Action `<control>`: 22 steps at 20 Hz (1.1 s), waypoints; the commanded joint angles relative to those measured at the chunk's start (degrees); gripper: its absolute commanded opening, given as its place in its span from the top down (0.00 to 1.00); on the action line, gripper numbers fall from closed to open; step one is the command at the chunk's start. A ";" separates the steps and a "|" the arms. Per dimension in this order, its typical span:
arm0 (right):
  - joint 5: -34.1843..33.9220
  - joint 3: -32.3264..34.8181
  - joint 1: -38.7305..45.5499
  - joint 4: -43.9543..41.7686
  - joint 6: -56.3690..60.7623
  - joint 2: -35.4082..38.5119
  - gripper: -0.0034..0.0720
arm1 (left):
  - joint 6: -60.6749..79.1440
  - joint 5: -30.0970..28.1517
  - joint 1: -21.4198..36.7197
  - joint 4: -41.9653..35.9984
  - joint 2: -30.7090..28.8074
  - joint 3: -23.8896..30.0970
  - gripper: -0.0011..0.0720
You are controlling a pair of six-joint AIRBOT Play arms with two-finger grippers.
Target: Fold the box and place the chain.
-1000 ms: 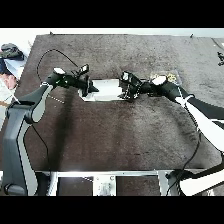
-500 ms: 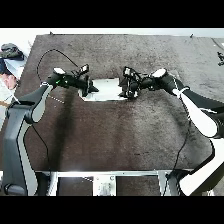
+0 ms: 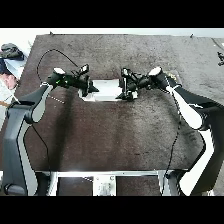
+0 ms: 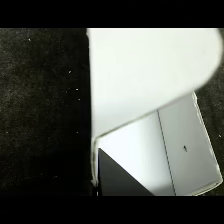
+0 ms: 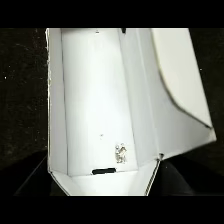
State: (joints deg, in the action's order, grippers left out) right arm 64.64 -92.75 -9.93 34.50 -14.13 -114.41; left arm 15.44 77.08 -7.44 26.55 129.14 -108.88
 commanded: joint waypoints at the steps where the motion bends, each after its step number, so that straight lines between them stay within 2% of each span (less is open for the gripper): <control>1: 1.01 -0.57 -0.57 0.17 -0.09 -0.79 0.06 | 0.00 -0.04 0.00 -0.02 0.02 0.02 0.97; 19: -1.90 -0.61 -1.57 -0.39 -2.75 -3.30 0.09 | 0.00 -0.04 0.00 -0.02 0.02 0.00 0.97; 20: -1.90 -0.63 -1.57 -0.42 -2.75 -3.34 0.17 | 0.00 -0.04 0.00 -0.02 0.02 0.02 0.97; 22: -2.34 -0.63 -1.57 -0.39 -2.78 -3.34 0.17 | 0.00 -0.04 0.00 -0.02 0.02 0.02 0.97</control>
State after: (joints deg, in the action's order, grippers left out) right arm 62.94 -93.34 -11.44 34.17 -16.58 -117.71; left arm 15.44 77.06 -7.46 26.52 129.14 -108.86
